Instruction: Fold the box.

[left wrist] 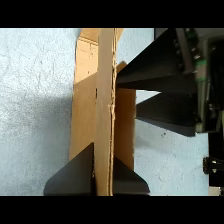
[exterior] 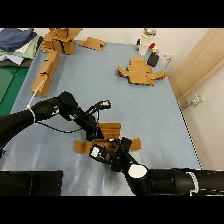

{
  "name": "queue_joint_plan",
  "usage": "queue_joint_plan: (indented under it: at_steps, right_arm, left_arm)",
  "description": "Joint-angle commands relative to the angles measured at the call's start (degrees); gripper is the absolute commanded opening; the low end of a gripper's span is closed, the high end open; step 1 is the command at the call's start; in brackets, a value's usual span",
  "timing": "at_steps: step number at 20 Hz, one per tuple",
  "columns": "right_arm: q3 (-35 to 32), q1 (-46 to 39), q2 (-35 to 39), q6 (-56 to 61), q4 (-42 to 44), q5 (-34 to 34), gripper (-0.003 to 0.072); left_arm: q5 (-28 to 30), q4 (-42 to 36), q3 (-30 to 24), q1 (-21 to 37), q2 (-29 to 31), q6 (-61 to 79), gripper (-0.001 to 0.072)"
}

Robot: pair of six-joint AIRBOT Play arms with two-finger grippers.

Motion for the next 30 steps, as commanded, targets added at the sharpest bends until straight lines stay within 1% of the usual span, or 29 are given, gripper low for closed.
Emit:
queue_joint_plan:
  at_steps: [1, 2, 5, 8, 9, 10, 11, 13, 15, 17, 19, 22, 25, 29, 30]
  right_arm:
    - [0.0, 0.0, 0.5, 6.0, -3.0, -2.5, 0.0499]
    - [0.0, 0.0, 0.5, 5.9, -1.7, -2.5, 0.0499]
    - [0.0, 0.0, 0.5, 6.0, -1.2, -2.5, 0.0501]
    - [0.0, 0.0, 1.0, 5.8, 4.7, -2.7, 0.0505]
    - [0.0, 0.0, 1.6, 3.6, 6.5, -2.8, 0.0566]
    - [0.0, -0.6, 2.4, 1.0, 8.5, -3.0, 0.0714]
    - [-0.1, -1.9, 3.9, -4.1, 12.2, -2.3, 0.0714]
    - [-0.1, -5.6, 7.5, -9.6, 17.7, -2.1, 0.0713]
    - [-0.2, -9.6, 10.5, -16.9, 20.6, -1.2, 0.0713]
    - [-0.1, -11.9, 12.6, -25.2, 22.1, -2.3, 0.0712]
    - [-0.2, -12.1, 13.4, -26.1, 22.4, -1.9, 0.0713]
    - [-1.7, -12.5, 13.4, -31.3, 19.6, 2.7, 0.0713]
    - [-3.7, -15.8, 13.5, -36.0, 23.7, 8.7, 0.0713]
    - [-4.2, -19.2, 15.6, -41.4, 25.7, 10.4, 0.0713]
    - [-4.7, -20.3, 16.3, -44.9, 27.3, 11.2, 0.0713]
  left_arm:
    - [0.0, 0.0, 0.0, 0.0, 0.0, 0.0, 0.0014]
    - [0.0, 0.0, 0.0, 0.0, 0.0, 0.0, 0.0014]
    - [0.0, 0.0, 0.0, 0.0, 0.0, 0.0, 0.0014]
    - [0.0, 0.0, 0.0, 0.0, 0.0, 0.0, 0.0014]
    - [0.0, 0.0, 0.0, 0.0, 0.0, 0.0, 0.0014]
    - [0.0, 0.0, 0.0, 0.0, 0.0, 0.0, 0.0013]
    - [0.0, 0.0, 0.0, 0.0, 0.0, 0.0, 0.0013]
    - [0.0, 0.0, 0.0, 0.0, 0.0, 0.0, 0.0014]
    - [0.0, 0.0, 0.0, 0.0, 0.0, 0.0, 0.0013]
    - [0.0, 0.0, 0.0, 0.0, 0.0, 0.0, 0.0014]
    - [0.0, 0.0, 0.0, 0.0, 0.0, 0.0, 0.0014]
    - [0.0, 0.0, 0.0, 0.1, 0.0, 0.0, 0.0013]
    - [0.0, 0.0, 0.0, 0.0, 0.0, 0.0, 0.0013]
    - [0.0, 0.0, 0.0, 0.0, 0.0, 0.0, 0.0013]
    - [0.0, 0.0, 0.0, 0.0, 0.0, 0.0, 0.0014]
